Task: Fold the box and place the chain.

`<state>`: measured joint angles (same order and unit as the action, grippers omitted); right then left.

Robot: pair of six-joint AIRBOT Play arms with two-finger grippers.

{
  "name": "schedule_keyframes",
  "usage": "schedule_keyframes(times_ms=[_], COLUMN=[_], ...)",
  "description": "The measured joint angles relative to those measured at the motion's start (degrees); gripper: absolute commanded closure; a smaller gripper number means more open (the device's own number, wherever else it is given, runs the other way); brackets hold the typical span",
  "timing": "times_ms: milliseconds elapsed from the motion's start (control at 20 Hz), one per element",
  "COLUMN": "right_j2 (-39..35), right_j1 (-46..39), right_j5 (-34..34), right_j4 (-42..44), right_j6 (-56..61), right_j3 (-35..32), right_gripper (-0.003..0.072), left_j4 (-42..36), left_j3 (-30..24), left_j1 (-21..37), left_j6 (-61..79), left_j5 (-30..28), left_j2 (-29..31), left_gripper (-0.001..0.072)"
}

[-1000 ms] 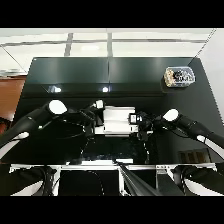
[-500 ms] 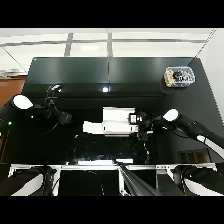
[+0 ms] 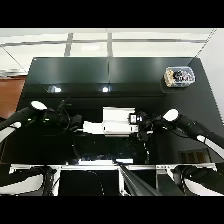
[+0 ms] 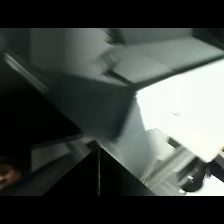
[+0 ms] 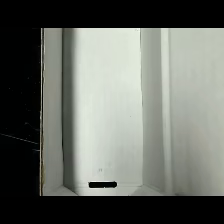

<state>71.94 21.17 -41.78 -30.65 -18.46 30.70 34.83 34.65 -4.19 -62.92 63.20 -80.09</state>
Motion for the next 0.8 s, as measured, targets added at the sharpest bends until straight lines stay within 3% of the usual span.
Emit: schedule_keyframes(times_ms=[100, 150, 250, 300, 550, 800], right_j2=[0.0, 0.0, 0.0, 0.0, 0.0, 0.0], right_j1=[0.0, 0.0, 0.0, 0.0, 0.0, 0.0], right_j5=[0.0, 0.0, 0.0, 0.0, 0.0, 0.0], right_j4=[0.0, 0.0, 0.0, 0.0, 0.0, 0.0], right_j6=[0.0, 0.0, 0.0, 0.0, 0.0, 0.0], right_j3=[0.0, 0.0, 0.0, 0.0, 0.0, 0.0], right_gripper=[0.062, 0.062, 0.0621, 0.062, 0.062, 0.0621], left_j4=[-4.4, -6.1, -8.4, -9.2, -11.0, -10.9], left_j3=[0.1, 0.3, 0.9, 1.4, 4.1, 8.2], left_j1=[-1.9, -2.6, -3.3, -3.5, -5.1, -9.7], left_j6=[3.8, 5.5, 8.1, 9.0, 10.9, 8.7], left_j5=[-0.3, -0.3, 0.7, 1.5, 3.8, 4.4], left_j2=[-1.0, -1.4, -1.8, -1.9, -2.2, -2.2], left_gripper=[0.0676, 0.0589, 0.0279, 0.0209, 0.0196, 0.0228])
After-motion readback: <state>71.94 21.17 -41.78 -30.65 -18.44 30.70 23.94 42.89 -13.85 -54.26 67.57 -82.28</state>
